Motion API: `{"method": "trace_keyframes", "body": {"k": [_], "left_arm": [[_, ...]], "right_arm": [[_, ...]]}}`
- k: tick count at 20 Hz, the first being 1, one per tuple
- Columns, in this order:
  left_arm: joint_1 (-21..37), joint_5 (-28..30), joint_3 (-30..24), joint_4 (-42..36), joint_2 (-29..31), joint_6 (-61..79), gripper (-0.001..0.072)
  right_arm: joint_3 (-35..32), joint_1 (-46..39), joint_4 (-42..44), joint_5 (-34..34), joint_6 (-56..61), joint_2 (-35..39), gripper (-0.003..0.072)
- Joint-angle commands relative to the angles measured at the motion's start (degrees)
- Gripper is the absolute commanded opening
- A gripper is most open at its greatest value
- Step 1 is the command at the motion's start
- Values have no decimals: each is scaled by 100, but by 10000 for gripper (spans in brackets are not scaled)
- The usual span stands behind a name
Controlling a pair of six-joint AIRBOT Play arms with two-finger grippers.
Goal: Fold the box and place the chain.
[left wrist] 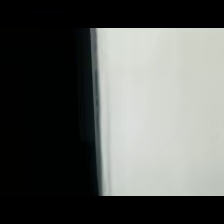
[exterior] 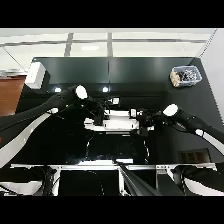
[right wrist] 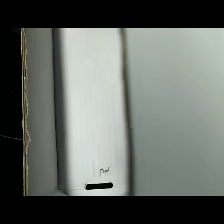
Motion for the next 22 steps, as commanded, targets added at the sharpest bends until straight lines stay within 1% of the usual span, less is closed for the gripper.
{"method": "trace_keyframes", "body": {"k": [1,2,5,6,7,8,10,11,12,13,15,16,17,18,19,20,21,22], "left_arm": [[-4,11,4,-2,4,-4,24],[-4,11,4,0,4,-4,24],[4,9,7,2,9,-22,30],[4,2,7,37,37,-22,150],[9,2,9,142,107,-72,368],[33,11,11,323,214,-306,501],[177,-39,46,894,485,-1113,708],[284,-81,48,1174,654,-1517,711],[439,-291,55,1344,833,-1694,711],[616,-570,55,1344,990,-1707,711],[964,-1139,55,1342,1241,-2378,710],[1117,-1521,55,1338,1287,-2898,690],[1222,-1954,42,1314,1279,-3427,623],[1255,-2319,-26,1270,1263,-3814,457],[1248,-2667,-149,1110,1246,-3950,227],[1204,-2944,-339,693,1226,-3904,22],[1130,-3018,-562,153,1224,-3821,23],[1023,-2933,-787,-463,1224,-3567,22]], "right_arm": [[-4,76,-120,-157,94,-37,702],[-4,76,-118,-155,92,-37,586],[-4,76,-120,-151,87,-37,587],[-4,76,-122,-151,87,-37,568],[-4,76,-125,-151,87,-37,471],[-4,76,-127,-151,87,-37,473],[-4,76,-125,-151,87,-37,473],[-4,76,-127,-151,87,-37,472],[-4,76,-125,-151,87,-37,473],[-4,76,-129,-153,87,-37,472],[-4,76,-136,-153,87,-37,472],[-4,79,-138,-153,87,-37,472],[-4,79,-136,-153,87,-37,472],[-4,79,-138,-153,87,-37,472],[-4,79,-138,-153,87,-37,472],[-4,79,-138,-153,87,-37,472],[-4,79,-138,-153,87,-37,472],[-4,79,-136,-153,90,-37,472]]}}
